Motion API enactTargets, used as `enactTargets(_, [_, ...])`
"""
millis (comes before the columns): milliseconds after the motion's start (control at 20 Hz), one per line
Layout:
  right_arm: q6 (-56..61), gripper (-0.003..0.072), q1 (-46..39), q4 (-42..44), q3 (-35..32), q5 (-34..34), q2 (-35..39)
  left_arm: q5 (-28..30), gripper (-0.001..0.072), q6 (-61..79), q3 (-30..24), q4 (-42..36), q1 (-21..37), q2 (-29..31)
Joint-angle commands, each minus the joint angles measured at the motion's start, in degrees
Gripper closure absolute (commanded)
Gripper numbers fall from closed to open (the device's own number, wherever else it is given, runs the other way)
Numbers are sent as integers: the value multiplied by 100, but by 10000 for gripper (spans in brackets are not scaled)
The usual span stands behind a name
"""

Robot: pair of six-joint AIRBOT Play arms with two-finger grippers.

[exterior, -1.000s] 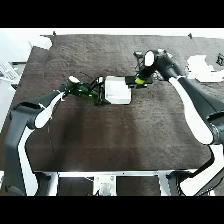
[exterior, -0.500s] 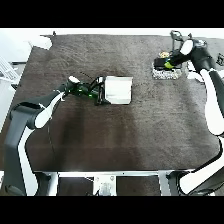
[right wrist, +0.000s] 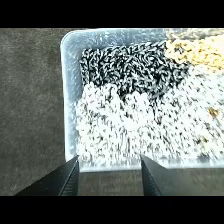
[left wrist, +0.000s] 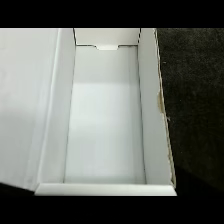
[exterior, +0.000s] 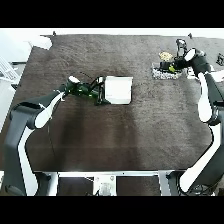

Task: Fold the box and place the chain.

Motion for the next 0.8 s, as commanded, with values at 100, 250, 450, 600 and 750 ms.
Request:
enactTargets(100, [-297, 281, -13, 476, 76, -203, -306, 2, 359, 2, 2, 0, 4, 2])
enactTargets(250, [-295, 319, 42, 503, 68, -164, -365, 0, 359, 2, 2, 0, 4, 2])
enactTargets(450, [-295, 539, 111, 507, 68, -160, -472, 0, 359, 0, 2, 0, 4, 2])
enactTargets(600, [-267, 675, 122, 498, 74, -271, -415, 2, 359, 2, 2, 0, 4, 2])
enactTargets(750, [-216, 677, 122, 413, 74, -358, -203, 0, 359, 2, 2, 0, 4, 2])
